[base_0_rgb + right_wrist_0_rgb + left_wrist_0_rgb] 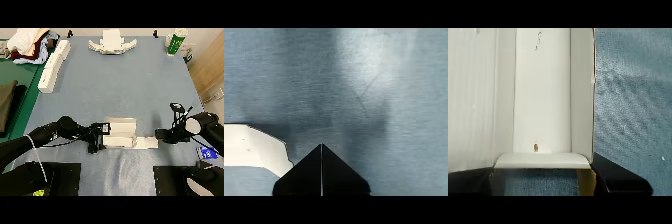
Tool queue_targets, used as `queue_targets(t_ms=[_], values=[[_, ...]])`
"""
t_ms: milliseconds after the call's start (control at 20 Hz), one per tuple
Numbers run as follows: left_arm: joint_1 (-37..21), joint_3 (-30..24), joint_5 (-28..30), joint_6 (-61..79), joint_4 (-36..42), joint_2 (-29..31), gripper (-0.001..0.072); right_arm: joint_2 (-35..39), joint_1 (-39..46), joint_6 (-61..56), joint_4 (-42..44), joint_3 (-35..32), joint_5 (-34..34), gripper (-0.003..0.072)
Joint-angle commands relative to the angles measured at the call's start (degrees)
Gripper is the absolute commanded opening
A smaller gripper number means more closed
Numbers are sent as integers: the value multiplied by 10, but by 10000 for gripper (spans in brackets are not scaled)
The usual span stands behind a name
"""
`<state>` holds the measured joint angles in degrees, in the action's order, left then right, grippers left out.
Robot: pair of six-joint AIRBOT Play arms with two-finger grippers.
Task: Fold the box.
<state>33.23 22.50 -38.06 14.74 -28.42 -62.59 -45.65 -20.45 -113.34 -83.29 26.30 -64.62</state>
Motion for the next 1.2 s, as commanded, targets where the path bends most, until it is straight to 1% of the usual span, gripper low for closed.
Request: queue_targets(t_ms=[0, 100, 250, 350, 500, 700, 800, 900, 1000, 1100, 1150], values=[[0, 0, 0, 0, 0, 0, 511, -33, 15, 88, 128, -12, 48, 2], [0, 0, 0, 0, 0, 0, 511, -21, 15, 115, 164, -8, 46, 2], [0, 0, 0, 0, 0, 0, 511, 28, 15, 114, 185, -3, 44, 2], [0, 0, 0, 0, 0, 0, 511, 48, 15, 114, 193, -3, 36, 2], [0, 0, 0, 0, 0, 0, 511, 31, 15, 115, 192, -16, 34, 2], [0, 0, 0, 0, 0, 0, 511, -16, 15, 151, 212, -50, 54, 2], [0, 0, 0, 0, 0, 0, 512, -34, 15, 192, 250, -51, 65, 2], [0, 0, 0, 0, 0, 0, 511, -38, 15, 254, 321, -49, 83, 3], [0, 0, 0, 0, 0, 0, 511, -38, 15, 288, 369, -37, 80, 3], [0, 0, 0, 0, 0, 0, 511, -34, 15, 290, 379, -18, 77, 3], [0, 0, 0, 0, 0, 0, 511, -31, 15, 289, 379, -11, 77, 43]])
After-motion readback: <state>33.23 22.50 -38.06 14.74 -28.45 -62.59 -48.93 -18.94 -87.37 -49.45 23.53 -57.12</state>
